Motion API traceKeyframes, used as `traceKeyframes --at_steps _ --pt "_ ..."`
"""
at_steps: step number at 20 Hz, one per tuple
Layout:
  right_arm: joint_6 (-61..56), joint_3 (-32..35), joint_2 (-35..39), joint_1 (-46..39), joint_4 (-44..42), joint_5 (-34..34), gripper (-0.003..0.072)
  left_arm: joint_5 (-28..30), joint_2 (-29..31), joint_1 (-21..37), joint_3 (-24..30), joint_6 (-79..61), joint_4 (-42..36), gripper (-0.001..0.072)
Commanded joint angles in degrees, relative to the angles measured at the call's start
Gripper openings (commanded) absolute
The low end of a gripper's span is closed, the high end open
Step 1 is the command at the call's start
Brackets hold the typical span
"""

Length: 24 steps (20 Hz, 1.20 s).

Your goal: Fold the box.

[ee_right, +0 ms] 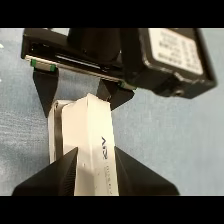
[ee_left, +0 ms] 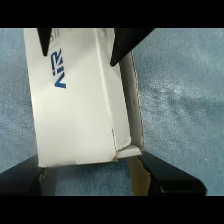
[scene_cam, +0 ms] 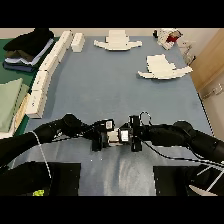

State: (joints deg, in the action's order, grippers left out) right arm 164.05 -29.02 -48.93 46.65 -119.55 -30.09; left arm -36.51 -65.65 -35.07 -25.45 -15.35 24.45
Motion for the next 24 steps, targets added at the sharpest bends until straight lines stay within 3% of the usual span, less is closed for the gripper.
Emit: traceKeyframes --at_steps 1,9,11,24 --pt "-0.1 0.0 -0.5 0.0 -0.3 -0.4 0.0336 0.0 0.0 0.0 0.0 0.0 0.0 0.0617" --pt "-0.1 0.0 -1.9 0.2 -2.5 -3.9 0.0279 0.0 0.0 0.0 0.0 0.0 0.0 0.0617" --pt "-0.1 0.0 -2.0 0.2 -2.9 -4.1 0.0189 0.0 0.0 0.0 0.0 0.0 0.0 0.0617" --pt "-2.4 0.0 -3.6 0.2 -5.3 -4.3 0.0188 0.0 0.0 0.0 0.0 0.0 0.0 0.0617"
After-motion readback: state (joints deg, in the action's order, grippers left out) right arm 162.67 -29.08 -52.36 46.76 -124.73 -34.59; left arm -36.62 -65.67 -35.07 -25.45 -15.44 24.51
